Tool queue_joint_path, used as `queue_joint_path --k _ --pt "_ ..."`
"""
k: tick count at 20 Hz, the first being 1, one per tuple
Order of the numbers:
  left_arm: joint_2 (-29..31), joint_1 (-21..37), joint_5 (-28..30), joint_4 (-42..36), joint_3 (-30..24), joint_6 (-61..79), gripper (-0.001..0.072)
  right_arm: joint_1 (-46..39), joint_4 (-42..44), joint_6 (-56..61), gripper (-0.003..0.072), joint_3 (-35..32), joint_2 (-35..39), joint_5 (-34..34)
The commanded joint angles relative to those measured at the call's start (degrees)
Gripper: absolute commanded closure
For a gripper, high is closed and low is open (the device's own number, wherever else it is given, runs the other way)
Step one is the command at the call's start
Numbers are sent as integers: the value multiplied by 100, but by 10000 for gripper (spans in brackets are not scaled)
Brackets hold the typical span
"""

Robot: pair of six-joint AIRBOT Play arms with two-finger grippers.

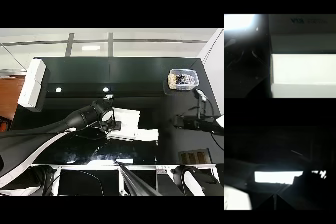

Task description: Fold the box and place the chain.

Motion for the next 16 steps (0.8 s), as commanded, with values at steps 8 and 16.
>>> queue_joint_path --k 8,16 --pt "-2 2 -2 0 4 -7 679 446 1366 586 646 -876 -1187 507" --pt "-2 2 -7 -2 4 -7 679 1040 2745 -157 312 -750 -1478 378"
